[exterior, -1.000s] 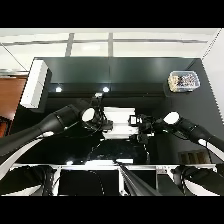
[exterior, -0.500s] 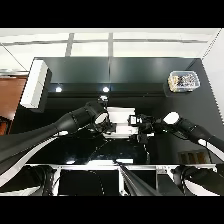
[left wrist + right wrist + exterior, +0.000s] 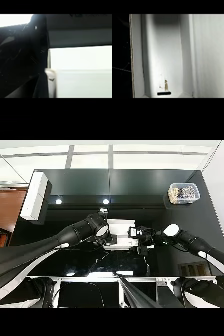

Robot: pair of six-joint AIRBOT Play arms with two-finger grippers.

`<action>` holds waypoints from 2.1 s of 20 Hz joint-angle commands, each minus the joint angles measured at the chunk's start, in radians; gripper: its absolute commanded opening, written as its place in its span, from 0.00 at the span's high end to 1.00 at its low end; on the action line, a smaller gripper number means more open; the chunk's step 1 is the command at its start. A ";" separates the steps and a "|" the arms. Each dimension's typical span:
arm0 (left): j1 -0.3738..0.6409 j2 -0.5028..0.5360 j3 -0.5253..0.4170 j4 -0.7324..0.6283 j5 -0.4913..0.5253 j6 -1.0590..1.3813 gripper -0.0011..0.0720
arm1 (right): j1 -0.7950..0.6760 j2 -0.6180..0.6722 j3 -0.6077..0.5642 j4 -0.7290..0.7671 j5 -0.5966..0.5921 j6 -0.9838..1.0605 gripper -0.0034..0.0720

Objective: Fold the box and place the chain.

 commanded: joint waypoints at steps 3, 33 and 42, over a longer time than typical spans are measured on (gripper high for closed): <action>0.000 -0.001 0.001 -0.004 0.027 -0.002 0.59 | 0.001 0.000 0.000 0.000 0.001 0.000 0.38; 0.001 -0.021 0.039 -0.003 0.021 -0.008 0.96 | 0.001 0.001 0.000 -0.002 -0.002 0.014 0.21; 0.002 -0.021 0.039 -0.002 0.010 -0.009 0.96 | 0.000 0.146 0.006 -0.213 0.060 0.079 0.02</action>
